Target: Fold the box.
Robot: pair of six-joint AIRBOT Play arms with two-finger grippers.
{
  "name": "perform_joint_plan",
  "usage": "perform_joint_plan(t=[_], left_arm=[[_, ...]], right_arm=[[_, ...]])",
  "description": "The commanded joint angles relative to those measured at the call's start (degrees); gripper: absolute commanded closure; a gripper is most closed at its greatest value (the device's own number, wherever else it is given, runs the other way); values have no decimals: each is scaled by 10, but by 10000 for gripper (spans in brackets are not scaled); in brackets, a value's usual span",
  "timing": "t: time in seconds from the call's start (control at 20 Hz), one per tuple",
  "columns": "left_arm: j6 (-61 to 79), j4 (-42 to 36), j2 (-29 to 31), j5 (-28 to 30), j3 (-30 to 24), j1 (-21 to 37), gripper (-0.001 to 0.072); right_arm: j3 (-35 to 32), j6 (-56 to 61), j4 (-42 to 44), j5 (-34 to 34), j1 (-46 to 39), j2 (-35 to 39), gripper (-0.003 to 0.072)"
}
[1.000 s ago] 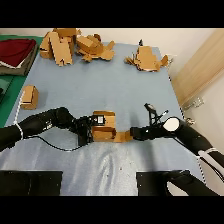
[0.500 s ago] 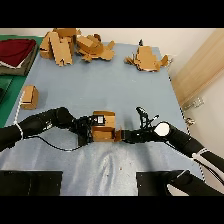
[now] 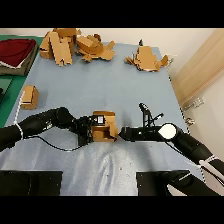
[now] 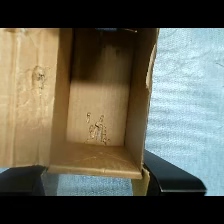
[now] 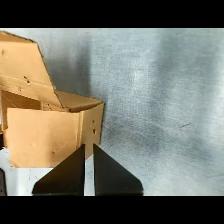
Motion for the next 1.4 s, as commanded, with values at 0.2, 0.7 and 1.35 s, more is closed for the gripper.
perform_joint_plan(t=[0.2,0.7,1.35], left_arm=[[0,0,0,-1,0,0,354],[0,-13,0,0,0,0,354],[0,-13,0,-1,0,0,354]], right_arm=[[1,1,1,9,1,4,598],[9,-13,3,-4,1,7,445],[29,-13,-32,-9,2,3,294]])
